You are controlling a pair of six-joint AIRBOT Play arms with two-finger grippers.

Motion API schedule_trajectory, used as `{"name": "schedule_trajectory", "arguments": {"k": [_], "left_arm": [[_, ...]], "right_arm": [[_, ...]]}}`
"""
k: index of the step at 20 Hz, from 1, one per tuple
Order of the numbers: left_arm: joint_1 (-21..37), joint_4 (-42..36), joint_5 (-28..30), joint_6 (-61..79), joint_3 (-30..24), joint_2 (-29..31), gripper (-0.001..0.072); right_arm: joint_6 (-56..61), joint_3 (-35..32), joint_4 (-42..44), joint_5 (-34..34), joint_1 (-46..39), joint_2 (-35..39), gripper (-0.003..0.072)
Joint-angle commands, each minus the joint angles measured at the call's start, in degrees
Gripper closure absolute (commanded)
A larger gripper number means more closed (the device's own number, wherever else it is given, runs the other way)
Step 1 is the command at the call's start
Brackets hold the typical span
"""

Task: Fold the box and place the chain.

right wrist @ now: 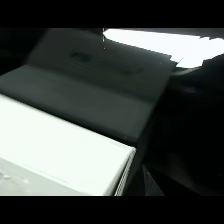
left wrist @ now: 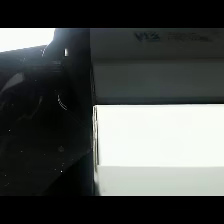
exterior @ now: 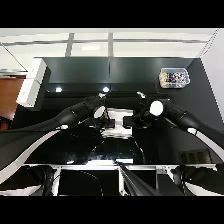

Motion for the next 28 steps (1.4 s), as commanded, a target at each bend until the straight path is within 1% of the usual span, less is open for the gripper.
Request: {"name": "schedule_trajectory", "arguments": {"k": [1,4,5,6,12,15,16,17,18,21,22,23,24,25,26,27,28], "left_arm": [[0.00,0.02,-0.22,0.09,0.02,-0.02,0.0682],[0.00,0.02,-0.22,0.09,0.02,-0.02,0.0681],[0.00,0.02,-0.22,0.09,0.02,-0.02,0.0682],[0.00,0.04,-0.20,0.09,0.02,-0.02,0.0682],[0.00,0.02,-0.20,0.09,0.02,-0.02,0.0682],[0.00,0.02,-0.22,0.09,0.02,-0.02,0.0682],[0.00,0.02,-0.20,0.09,0.02,-0.02,0.0682],[0.00,0.02,-0.22,0.09,0.02,-0.02,0.0682],[0.00,0.04,-0.20,0.09,0.02,-0.02,0.0681],[0.00,0.04,-0.13,0.09,0.02,-0.02,0.0681],[0.00,0.00,0.07,0.09,0.02,-0.02,0.0682],[0.00,0.00,0.28,0.09,0.02,-0.02,0.0682],[0.00,0.00,0.31,0.09,0.02,-0.02,0.0682],[0.00,0.00,0.33,0.09,0.02,-0.02,0.0681],[0.00,0.00,0.37,0.09,0.02,-0.02,0.0681],[0.00,0.00,0.37,0.09,0.02,-0.02,0.0681],[0.00,0.00,0.39,0.09,0.02,-0.02,0.0681]], "right_arm": [[19.10,3.45,-17.44,2.73,6.21,0.02,0.0145],[25.33,3.67,-20.41,5.16,9.01,-0.42,0.0153],[26.40,3.76,-20.61,6.51,9.29,-1.03,0.0285],[26.43,3.76,-20.15,7.26,9.40,-1.49,0.0388],[30.84,3.87,-18.99,6.54,9.40,-2.01,0.0388],[31.30,3.89,-16.79,6.58,9.40,-3.52,0.0389],[31.30,3.91,-16.22,6.54,9.40,-4.00,0.0415],[31.26,4.07,-16.20,6.54,9.40,-4.28,0.0513],[31.26,4.17,-16.31,6.40,9.40,-4.31,0.0668],[31.34,4.44,-16.94,6.36,9.40,-4.33,0.0672],[31.30,4.44,-17.75,6.80,9.40,-4.33,0.0658],[31.32,4.44,-17.77,6.86,9.33,-4.33,0.0460],[31.32,4.44,-17.68,6.80,9.27,-4.33,0.0426],[31.36,4.44,-17.66,6.97,9.29,-4.33,0.0429],[31.32,4.44,-17.57,7.04,9.40,-4.33,0.0609],[31.30,4.44,-17.38,6.99,9.60,-4.33,0.0670],[31.30,4.44,-17.44,6.97,9.70,-4.31,0.0671]]}}
